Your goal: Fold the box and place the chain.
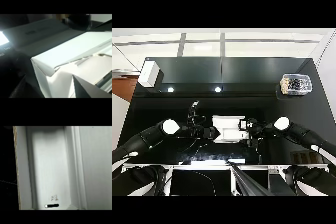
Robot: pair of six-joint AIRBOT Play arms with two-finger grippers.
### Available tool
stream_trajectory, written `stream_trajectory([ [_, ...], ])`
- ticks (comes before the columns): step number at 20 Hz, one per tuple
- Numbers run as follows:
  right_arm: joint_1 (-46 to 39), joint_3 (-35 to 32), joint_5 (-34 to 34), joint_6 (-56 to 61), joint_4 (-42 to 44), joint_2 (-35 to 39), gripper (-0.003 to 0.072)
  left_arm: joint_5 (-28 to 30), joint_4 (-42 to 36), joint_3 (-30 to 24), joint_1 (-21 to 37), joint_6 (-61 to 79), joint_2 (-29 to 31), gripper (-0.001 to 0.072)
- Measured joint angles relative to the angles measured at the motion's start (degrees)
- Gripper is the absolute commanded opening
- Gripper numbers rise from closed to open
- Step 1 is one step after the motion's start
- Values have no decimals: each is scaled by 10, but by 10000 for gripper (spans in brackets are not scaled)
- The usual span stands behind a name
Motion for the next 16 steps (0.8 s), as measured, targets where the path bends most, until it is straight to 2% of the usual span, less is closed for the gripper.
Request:
stream_trajectory([
  [4,0,0,-1,1,0,0,461,-7,139,38,-34,-165,-7,664],
  [5,0,0,-2,1,0,0,460,-18,176,52,-45,-213,-13,659],
  [6,0,0,-2,1,0,0,460,-32,211,67,-58,-260,-21,614],
  [10,0,0,-2,2,0,0,460,-96,349,138,-115,-442,-67,612],
  [11,0,0,-2,2,0,0,460,-110,374,154,-126,-476,-77,559],
  [12,0,0,-2,2,0,0,460,-122,391,167,-134,-504,-86,461],
  [13,0,0,-2,2,0,0,460,-133,405,177,-140,-527,-94,418],
  [16,0,0,-2,2,0,0,460,-155,428,197,-152,-572,-111,404],
])
